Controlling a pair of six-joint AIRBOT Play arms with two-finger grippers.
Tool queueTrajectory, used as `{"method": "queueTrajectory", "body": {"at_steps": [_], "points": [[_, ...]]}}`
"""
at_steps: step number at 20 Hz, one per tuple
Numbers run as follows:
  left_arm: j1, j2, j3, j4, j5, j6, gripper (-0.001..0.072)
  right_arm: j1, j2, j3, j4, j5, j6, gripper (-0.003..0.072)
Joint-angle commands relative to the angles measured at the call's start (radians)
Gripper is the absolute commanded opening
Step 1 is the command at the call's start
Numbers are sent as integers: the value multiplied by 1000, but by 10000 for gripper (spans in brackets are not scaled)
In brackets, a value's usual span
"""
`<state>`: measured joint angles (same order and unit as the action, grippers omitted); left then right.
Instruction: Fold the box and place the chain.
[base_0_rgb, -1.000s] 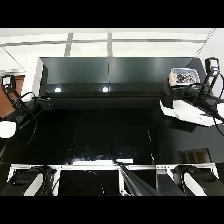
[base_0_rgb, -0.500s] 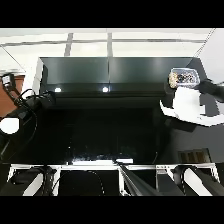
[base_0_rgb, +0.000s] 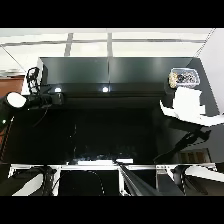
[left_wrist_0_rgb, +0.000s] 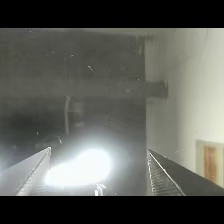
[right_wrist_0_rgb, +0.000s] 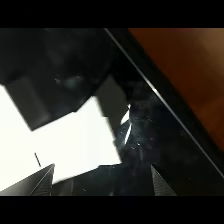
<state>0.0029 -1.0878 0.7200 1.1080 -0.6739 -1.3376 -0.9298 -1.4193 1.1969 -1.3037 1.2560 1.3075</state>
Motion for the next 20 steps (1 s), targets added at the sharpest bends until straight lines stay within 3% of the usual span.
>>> {"method": "queueTrajectory", "body": {"at_steps": [1, 4, 5, 6, 7, 8, 9, 10, 13, 15, 18, 20], "points": [[-1, -71, 75, -3, -68, -32, 708, -30, -130, 88, 82, 101, -144, 720], [-1, -71, 75, -26, -89, -39, 708, -24, -230, 113, 246, 117, -225, 720], [-1, -71, 75, -26, -98, -51, 708, -18, -251, 113, 257, 112, -228, 678], [-1, -71, 75, -26, -107, -60, 708, -12, -261, 113, 252, 113, -228, 574], [-1, -71, 75, -26, -117, -60, 708, -7, -262, 113, 246, 115, -228, 536], [-1, -71, 75, -26, -122, -61, 708, -3, -261, 126, 243, 135, -229, 327], [-1, -71, 75, -26, -123, -61, 708, 0, -261, 146, 240, 166, -228, 197], [-1, -71, 75, -26, -122, -62, 708, 7, -261, 171, 237, 219, -235, 11], [-1, -71, 76, -46, -122, -61, 708, 60, -228, 214, 238, 343, -229, 6], [-8, -70, 76, -72, -137, -62, 708, 129, -167, 200, 305, 319, -219, 5], [-34, -70, 76, -73, -173, -57, 708, 243, -38, 119, 576, 245, -304, 6], [-50, -70, 76, -74, -173, -55, 708, 320, 75, 2, 578, 179, -340, 6]]}}
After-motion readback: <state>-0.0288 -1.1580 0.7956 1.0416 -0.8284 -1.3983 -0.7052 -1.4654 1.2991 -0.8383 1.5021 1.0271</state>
